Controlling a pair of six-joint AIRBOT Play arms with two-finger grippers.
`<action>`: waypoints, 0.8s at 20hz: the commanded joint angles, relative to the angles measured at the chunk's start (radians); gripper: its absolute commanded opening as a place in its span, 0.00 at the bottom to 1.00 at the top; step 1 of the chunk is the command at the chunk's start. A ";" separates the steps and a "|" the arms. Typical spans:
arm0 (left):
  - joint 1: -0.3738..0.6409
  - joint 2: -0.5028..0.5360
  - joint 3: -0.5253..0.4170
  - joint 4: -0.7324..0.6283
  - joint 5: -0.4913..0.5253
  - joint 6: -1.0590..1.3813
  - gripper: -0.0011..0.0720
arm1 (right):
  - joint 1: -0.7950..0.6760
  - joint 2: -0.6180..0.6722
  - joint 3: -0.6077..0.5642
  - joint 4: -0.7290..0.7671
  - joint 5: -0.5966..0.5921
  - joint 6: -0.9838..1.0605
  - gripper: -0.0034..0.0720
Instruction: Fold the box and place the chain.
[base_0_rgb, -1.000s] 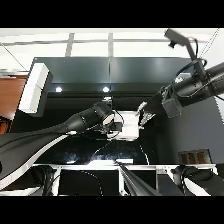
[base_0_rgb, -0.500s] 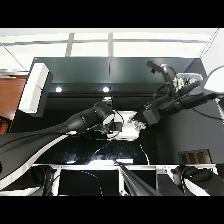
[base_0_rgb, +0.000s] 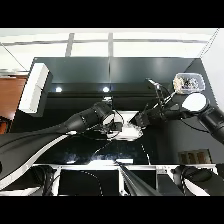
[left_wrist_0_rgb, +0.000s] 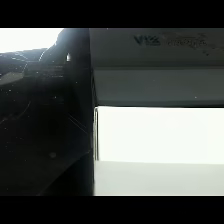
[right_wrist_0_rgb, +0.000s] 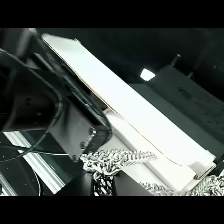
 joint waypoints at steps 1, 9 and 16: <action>0.000 0.000 0.000 0.000 0.000 0.000 0.05 | 0.002 -0.001 -0.028 0.000 -0.023 0.008 0.06; 0.000 0.000 0.000 0.000 0.000 0.000 0.05 | -0.226 0.038 0.008 -0.106 0.172 0.090 0.55; 0.000 0.000 0.000 0.000 0.000 0.000 0.05 | -0.628 0.046 -0.110 -0.630 -0.351 0.433 0.54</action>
